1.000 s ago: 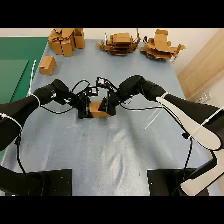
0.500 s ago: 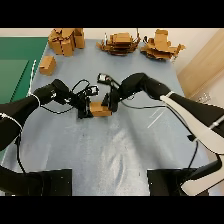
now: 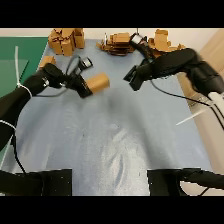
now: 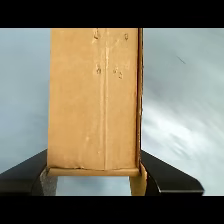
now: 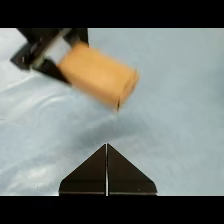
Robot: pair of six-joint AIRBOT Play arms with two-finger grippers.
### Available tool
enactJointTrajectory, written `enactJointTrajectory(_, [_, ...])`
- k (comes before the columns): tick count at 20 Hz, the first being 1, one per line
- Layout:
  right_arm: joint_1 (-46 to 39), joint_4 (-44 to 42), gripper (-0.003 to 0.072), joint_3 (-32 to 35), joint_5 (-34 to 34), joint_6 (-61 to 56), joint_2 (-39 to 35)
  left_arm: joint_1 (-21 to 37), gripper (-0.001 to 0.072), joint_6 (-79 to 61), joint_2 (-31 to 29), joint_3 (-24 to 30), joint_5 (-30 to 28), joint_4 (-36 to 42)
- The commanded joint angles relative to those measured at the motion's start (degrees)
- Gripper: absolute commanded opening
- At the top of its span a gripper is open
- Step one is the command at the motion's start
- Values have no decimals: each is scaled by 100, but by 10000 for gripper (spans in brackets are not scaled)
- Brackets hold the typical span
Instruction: Fold the box.
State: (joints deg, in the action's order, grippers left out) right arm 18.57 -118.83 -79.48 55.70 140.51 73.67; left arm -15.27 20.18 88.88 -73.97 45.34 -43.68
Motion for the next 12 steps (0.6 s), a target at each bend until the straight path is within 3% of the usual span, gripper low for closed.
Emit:
enactJointTrajectory(1, [-439, 304, 6, 118, 247, -457, -354, 439, 365, 1899, -37, -452, -1449, -50])
enactJointTrajectory(3, [-577, 306, 6, 332, 291, -455, -378, 782, 365, 2365, 4, -546, -1937, -208])
enactJointTrajectory(6, [-636, 295, 6, 772, 267, -455, -374, 1335, 365, 3403, 321, -927, -1823, -979])
enactJointTrajectory(12, [-632, -7, 6, 1362, -122, -455, -372, 1716, 365, 4465, 1784, -2776, -444, -2365])
